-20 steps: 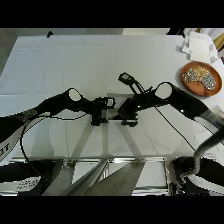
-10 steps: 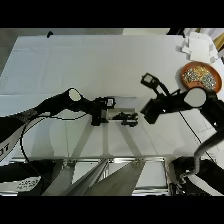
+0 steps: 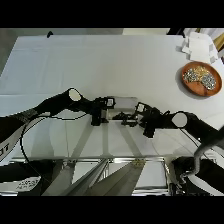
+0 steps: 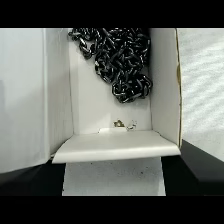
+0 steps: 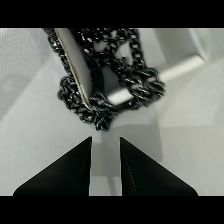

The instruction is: Fold the box and place the chain.

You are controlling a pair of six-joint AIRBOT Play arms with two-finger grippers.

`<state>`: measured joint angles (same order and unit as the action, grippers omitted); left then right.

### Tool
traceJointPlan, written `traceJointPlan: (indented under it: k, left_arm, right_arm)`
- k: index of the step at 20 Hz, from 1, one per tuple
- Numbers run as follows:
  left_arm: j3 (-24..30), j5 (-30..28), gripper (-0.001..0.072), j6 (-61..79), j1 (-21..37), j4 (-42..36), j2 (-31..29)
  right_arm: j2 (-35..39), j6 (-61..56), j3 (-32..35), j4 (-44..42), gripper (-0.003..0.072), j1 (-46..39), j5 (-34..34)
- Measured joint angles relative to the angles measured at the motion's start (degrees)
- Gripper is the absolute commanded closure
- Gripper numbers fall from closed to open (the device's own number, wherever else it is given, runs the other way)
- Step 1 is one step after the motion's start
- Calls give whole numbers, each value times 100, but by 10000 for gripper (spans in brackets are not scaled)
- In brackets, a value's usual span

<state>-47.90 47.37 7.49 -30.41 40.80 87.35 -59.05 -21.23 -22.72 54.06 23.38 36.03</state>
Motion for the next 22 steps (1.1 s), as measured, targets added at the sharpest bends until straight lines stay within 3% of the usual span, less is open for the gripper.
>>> traceJointPlan:
  k: [8,9,11,12,17,22]
  left_arm:
    - [0,0,700,0,0,0,0]
    - [0,0,700,-2,0,2,0]
    - [0,0,700,-2,0,2,0]
    - [0,4,700,-2,0,4,0]
    - [0,2,700,-2,0,4,-2]
    - [0,0,700,-2,-2,2,-2]
  right_arm:
    - [-345,448,83,-380,522,212,-538]
    - [-365,461,85,-424,538,221,-629]
    - [-378,472,92,-461,658,225,-704]
    - [-380,481,92,-468,671,225,-710]
    - [-343,490,92,-444,672,225,-632]
    - [247,208,96,-59,672,50,-238]
